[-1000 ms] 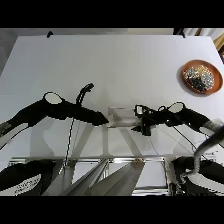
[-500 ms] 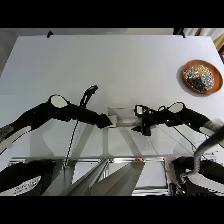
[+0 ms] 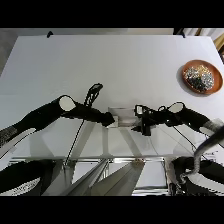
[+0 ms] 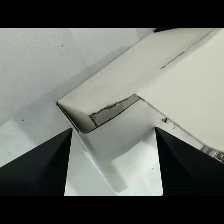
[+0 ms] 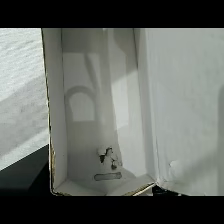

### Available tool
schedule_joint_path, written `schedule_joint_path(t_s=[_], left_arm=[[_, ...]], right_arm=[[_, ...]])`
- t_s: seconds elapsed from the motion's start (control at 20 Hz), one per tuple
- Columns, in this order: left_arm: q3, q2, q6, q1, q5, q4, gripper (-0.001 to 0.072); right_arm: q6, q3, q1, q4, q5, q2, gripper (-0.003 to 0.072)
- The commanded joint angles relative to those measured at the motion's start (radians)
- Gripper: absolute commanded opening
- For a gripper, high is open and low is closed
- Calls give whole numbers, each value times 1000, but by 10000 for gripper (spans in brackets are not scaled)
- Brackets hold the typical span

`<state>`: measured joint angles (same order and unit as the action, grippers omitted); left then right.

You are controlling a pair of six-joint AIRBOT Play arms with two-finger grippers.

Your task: Fold the box and place the chain.

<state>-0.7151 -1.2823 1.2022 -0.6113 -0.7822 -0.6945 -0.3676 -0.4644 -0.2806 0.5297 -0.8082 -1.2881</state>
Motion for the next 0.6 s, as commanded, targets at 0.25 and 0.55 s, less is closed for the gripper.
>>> schedule_joint_path(t_s=[0.25,0.55], left_arm=[[-16,0,162,-54,78,-126,580],[-77,-45,291,-105,94,-222,580]], right_arm=[[0,0,-1,0,0,0,458],[0,0,-1,0,0,0,458]])
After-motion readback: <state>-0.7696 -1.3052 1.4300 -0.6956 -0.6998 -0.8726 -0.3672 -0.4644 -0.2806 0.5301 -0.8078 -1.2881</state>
